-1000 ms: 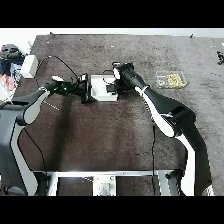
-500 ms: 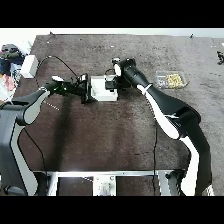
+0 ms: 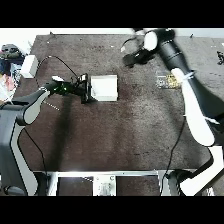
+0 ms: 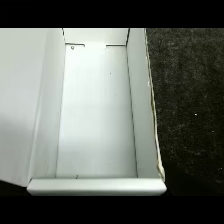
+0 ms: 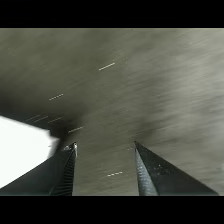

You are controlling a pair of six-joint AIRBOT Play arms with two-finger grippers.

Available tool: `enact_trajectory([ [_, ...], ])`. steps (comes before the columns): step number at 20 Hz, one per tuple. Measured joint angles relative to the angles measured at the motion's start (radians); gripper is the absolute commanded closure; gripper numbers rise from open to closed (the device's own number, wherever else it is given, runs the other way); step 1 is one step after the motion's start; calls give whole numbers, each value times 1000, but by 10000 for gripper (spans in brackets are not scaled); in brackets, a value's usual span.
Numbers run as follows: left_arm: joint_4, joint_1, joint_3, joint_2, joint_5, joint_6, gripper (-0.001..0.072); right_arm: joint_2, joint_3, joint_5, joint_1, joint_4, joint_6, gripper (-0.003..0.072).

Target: Fold the box and place the chain.

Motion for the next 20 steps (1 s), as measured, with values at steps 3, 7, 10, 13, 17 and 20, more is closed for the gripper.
enact_trajectory([
  [3, 0, 0, 0, 0, 0, 0, 359, 38, -26, -36, -150, 2, -66, 286],
  [7, 0, 0, 0, 0, 0, 0, 359, 46, -122, -51, -350, 67, -101, 422],
  [10, 0, 0, 0, 0, 0, 0, 359, 6, -162, -60, -436, 148, -132, 423],
  [13, 0, 0, 0, 0, 0, 0, 359, -57, -178, -67, -466, 196, -165, 423],
  [17, 0, 0, 0, 0, 0, 0, 359, -126, -184, -70, -479, 240, -189, 423],
  [20, 0, 0, 0, 0, 0, 0, 359, -156, -186, -72, -471, 276, -209, 424],
])
